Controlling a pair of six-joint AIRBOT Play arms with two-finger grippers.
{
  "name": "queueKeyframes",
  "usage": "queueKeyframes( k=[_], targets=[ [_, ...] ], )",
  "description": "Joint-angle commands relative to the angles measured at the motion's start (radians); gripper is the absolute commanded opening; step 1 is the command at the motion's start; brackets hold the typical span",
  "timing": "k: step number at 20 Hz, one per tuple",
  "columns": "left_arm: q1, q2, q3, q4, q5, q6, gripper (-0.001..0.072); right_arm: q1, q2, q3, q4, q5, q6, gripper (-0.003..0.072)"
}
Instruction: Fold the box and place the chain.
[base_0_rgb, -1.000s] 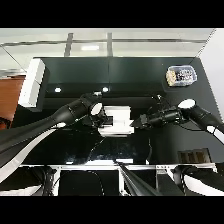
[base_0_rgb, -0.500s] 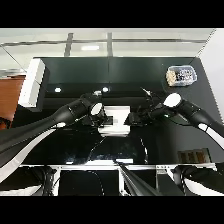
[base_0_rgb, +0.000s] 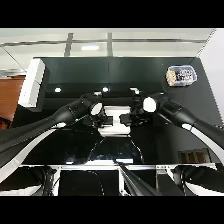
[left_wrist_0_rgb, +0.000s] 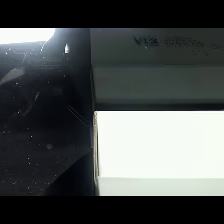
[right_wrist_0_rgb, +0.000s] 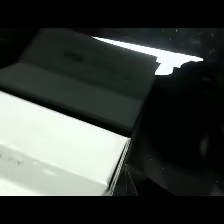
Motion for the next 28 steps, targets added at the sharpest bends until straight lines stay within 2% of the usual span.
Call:
queueKeyframes(
  k=[1, 4, 9, 10, 11, 12, 13, 16, 17, 18, 19, 24, 25, 26, 27, 28],
  targets=[
    [0.000, 0.000, 0.001, 0.002, 0.000, -0.001, 0.0024, 0.089, -0.057, 0.068, -0.239, 0.076, 0.234, 0.0311],
    [0.000, 0.000, 0.001, 0.002, 0.000, -0.001, 0.0024, 0.114, -0.061, 0.072, -0.267, 0.085, 0.356, 0.0310],
    [0.000, 0.000, 0.001, 0.002, 0.000, -0.001, 0.0024, 0.117, -0.082, 0.072, -0.242, 0.124, 0.441, 0.0309],
    [0.000, 0.000, 0.001, 0.002, 0.000, 0.000, 0.0024, 0.117, -0.084, 0.072, -0.227, 0.125, 0.441, 0.0203],
    [0.000, 0.000, 0.001, 0.002, 0.000, -0.001, 0.0024, 0.117, -0.084, 0.072, -0.225, 0.122, 0.441, 0.0178],
    [0.000, 0.000, 0.001, 0.002, 0.000, -0.001, 0.0024, 0.117, -0.084, 0.072, -0.216, 0.123, 0.441, 0.0069],
    [0.000, 0.000, 0.001, 0.002, -0.001, 0.000, 0.0024, 0.117, -0.084, 0.072, -0.211, 0.123, 0.441, 0.0009],
    [0.000, 0.000, 0.001, 0.002, -0.001, -0.001, 0.0024, 0.117, -0.084, 0.072, -0.204, 0.123, 0.441, 0.0010],
    [0.000, 0.000, 0.001, 0.002, -0.001, -0.001, 0.0024, 0.117, -0.084, 0.072, -0.203, 0.122, 0.441, 0.0036],
    [0.000, 0.000, 0.001, 0.002, -0.001, 0.000, 0.0024, 0.117, -0.084, 0.072, -0.203, 0.122, 0.441, 0.0198],
    [0.000, 0.000, 0.001, 0.002, -0.001, -0.001, 0.0024, 0.117, -0.084, 0.072, -0.203, 0.123, 0.440, 0.0212],
    [0.000, 0.000, 0.001, 0.002, -0.001, 0.000, 0.0024, 0.117, -0.098, 0.072, -0.188, 0.120, 0.439, 0.0208],
    [0.000, 0.000, 0.001, 0.002, -0.001, 0.000, 0.0023, 0.117, -0.105, 0.072, -0.184, 0.120, 0.435, 0.0184],
    [0.000, 0.000, 0.001, 0.002, -0.001, -0.001, 0.0024, 0.117, -0.107, 0.072, -0.185, 0.117, 0.428, 0.0044],
    [0.000, 0.000, 0.001, 0.002, -0.001, 0.000, 0.0024, 0.117, -0.107, 0.072, -0.185, 0.108, 0.421, 0.0008],
    [0.000, 0.000, 0.001, 0.002, -0.001, -0.001, 0.0024, 0.117, -0.107, 0.072, -0.186, 0.106, 0.421, 0.0008]
  ],
)
